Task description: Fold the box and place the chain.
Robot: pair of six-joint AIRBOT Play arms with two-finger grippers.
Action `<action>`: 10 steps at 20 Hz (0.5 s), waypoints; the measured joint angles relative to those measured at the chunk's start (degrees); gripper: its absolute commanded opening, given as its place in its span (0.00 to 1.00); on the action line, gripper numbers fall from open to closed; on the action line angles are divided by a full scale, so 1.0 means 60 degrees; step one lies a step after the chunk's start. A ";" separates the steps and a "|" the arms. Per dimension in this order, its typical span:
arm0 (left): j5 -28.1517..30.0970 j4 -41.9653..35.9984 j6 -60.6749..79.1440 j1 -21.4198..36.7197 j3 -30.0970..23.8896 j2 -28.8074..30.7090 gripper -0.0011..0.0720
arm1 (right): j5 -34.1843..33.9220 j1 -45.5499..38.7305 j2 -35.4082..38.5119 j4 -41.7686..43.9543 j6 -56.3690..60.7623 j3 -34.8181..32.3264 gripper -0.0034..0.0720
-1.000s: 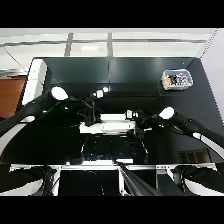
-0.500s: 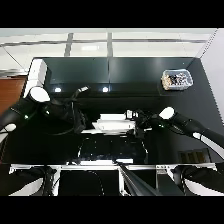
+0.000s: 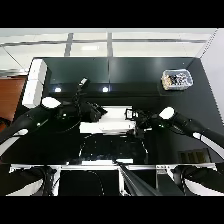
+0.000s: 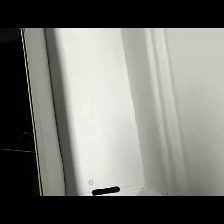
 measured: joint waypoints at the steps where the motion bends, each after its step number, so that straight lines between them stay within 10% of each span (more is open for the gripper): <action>1: 0.0222 -0.0047 0.0058 -0.0033 0.0022 -0.0200 0.04 | 0.0004 0.0000 0.0000 0.0000 0.0000 0.0000 0.17; 10: -0.0044 -0.0106 0.0171 -0.0073 0.0127 -0.1545 0.04 | 0.0018 0.0000 0.0000 -0.0018 -0.0007 0.0000 0.17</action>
